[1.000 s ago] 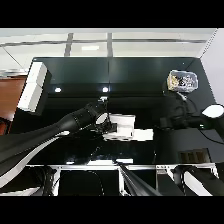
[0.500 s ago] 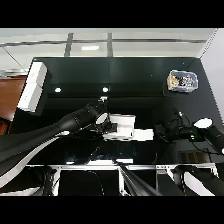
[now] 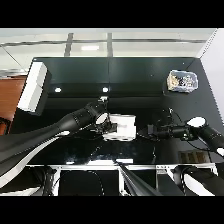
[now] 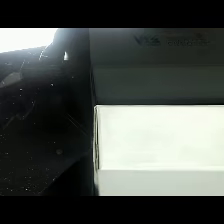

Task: Fold the box and place the chain.

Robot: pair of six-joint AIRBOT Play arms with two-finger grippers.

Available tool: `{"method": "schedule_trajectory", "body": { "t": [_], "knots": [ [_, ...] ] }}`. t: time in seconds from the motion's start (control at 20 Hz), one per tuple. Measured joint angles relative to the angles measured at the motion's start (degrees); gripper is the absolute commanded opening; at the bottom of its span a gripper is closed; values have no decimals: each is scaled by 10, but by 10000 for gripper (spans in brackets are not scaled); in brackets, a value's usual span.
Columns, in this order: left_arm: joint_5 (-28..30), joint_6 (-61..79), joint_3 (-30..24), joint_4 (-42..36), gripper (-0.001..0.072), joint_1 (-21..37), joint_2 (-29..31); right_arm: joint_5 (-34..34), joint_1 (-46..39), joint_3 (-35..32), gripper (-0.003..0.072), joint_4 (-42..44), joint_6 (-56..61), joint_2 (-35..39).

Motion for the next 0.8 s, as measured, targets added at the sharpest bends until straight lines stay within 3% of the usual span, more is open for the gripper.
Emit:
{"method": "schedule_trajectory", "body": {
  "t": [0.15,0.2,0.3,0.8],
  "knots": [
    [0,0,0,0,24,0,0,9,21,23,526,7,-9,0],
    [0,0,0,0,24,0,0,8,31,33,417,8,-8,0],
    [0,0,0,0,24,0,0,1,57,55,355,-2,14,0],
    [0,0,0,0,24,0,0,-44,169,111,354,-117,161,0]
  ]
}}
